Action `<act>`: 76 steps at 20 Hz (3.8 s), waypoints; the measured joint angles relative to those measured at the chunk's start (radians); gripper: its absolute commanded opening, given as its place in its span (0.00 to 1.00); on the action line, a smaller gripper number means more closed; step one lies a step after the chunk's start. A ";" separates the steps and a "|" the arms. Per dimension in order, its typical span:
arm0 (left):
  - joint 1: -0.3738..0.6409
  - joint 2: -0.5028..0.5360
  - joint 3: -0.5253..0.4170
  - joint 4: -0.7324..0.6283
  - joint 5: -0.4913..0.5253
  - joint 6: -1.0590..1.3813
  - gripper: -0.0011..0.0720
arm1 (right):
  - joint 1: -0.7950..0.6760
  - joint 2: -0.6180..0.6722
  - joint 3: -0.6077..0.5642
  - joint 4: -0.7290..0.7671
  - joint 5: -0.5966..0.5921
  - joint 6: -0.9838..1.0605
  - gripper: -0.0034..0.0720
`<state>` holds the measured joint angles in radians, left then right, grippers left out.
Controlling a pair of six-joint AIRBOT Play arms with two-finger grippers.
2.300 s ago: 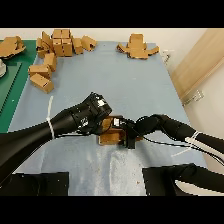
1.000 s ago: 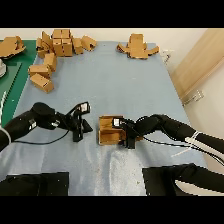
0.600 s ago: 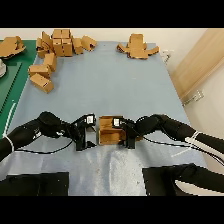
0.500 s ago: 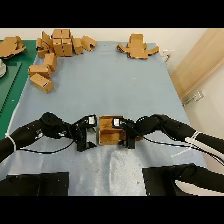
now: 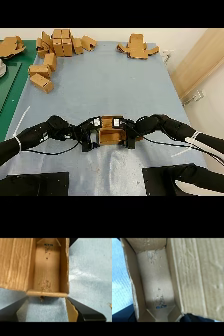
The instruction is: Fold the box.
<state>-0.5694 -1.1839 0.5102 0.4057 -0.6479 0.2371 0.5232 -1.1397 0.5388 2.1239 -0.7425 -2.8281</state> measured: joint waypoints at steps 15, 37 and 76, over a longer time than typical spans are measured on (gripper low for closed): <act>-0.020 0.000 0.000 -0.028 0.045 0.006 0.97 | 0.000 0.000 0.000 0.000 0.000 0.000 0.85; -0.022 -0.051 0.044 -0.017 -0.019 0.110 0.97 | 0.000 0.000 0.000 -0.001 0.000 0.000 0.85; -0.060 -0.073 0.050 0.009 0.022 0.058 0.59 | 0.000 0.000 0.000 0.000 -0.001 0.000 0.85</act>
<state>-0.6296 -1.2572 0.5602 0.4145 -0.6262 0.2947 0.5236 -1.1397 0.5392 2.1235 -0.7433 -2.8277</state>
